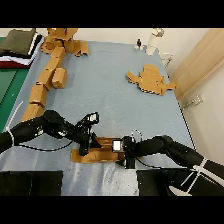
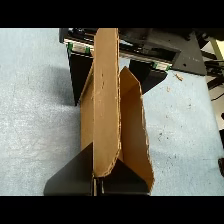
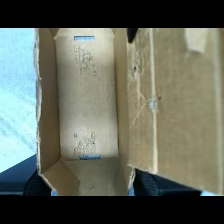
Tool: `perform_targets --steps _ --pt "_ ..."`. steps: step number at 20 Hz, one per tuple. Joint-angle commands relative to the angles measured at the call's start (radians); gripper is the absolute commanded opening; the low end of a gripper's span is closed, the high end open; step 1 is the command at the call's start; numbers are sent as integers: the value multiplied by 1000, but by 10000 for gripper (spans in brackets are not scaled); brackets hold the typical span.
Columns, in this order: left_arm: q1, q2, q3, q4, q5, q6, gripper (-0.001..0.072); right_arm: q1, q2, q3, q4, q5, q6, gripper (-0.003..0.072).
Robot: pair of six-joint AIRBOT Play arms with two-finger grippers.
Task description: Fold the box.
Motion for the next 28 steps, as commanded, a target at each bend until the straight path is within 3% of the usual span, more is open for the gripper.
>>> perform_targets --steps 1,3,5,15,19,21,24,25,28 --pt "1 0 0 0 0 0 13 0 -2 1 1 -3 -1 632" --pt "1 0 0 0 0 0 13 1 0 1 2 -10 -1 625" --pt "1 0 0 0 0 0 13 1 18 1 5 -33 -1 499" --pt "1 0 0 0 0 0 13 0 41 0 0 -45 -5 500" --pt "1 0 0 0 0 0 14 0 41 0 3 -47 -5 525" --pt "1 0 0 0 0 0 13 0 42 0 8 -53 -4 600" --pt "1 0 0 0 0 0 13 0 42 1 31 -60 -4 611" --pt "1 0 0 0 0 0 13 0 42 1 41 -60 -4 651" --pt "1 0 0 0 0 0 13 0 41 1 55 -58 -5 650"
